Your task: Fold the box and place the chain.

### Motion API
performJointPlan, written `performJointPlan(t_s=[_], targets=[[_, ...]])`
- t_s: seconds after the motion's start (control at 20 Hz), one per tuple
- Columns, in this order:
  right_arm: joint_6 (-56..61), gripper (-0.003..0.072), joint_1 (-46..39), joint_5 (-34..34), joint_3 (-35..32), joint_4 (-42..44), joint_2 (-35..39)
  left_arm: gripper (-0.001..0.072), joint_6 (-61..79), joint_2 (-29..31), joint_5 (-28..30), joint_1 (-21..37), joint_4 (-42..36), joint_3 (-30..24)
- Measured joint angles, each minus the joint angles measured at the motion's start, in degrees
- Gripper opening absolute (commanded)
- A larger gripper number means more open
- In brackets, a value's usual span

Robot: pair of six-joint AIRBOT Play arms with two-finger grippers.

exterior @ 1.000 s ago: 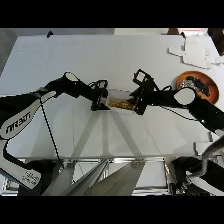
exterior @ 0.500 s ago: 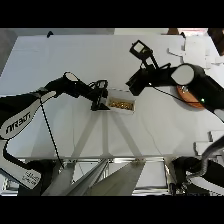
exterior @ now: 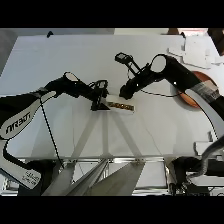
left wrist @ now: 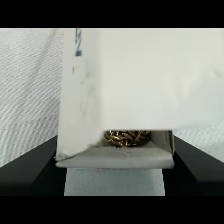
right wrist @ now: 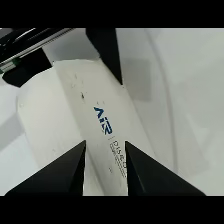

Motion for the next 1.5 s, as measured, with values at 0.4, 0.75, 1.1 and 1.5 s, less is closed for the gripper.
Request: performJointPlan(t_s=[0.4,0.75,1.1,1.5], targets=[[-8.72,0.0415,5.42,-2.62,-0.07,-7.21,0.79,0.0193,0.00,0.00,0.00,0.00,0.02,0.00],[-10.60,0.0414,9.46,-15.43,-8.50,-9.22,5.55,0.0193,0.00,0.00,0.00,0.00,0.00,0.00],[-10.05,0.0401,11.10,-19.43,-11.21,-12.68,6.62,0.0193,-0.11,0.00,0.07,0.00,-0.02,0.00],[-6.38,0.0285,11.37,-20.81,-11.50,-17.88,6.71,0.0193,-0.02,0.00,0.17,0.00,-0.04,0.00]])
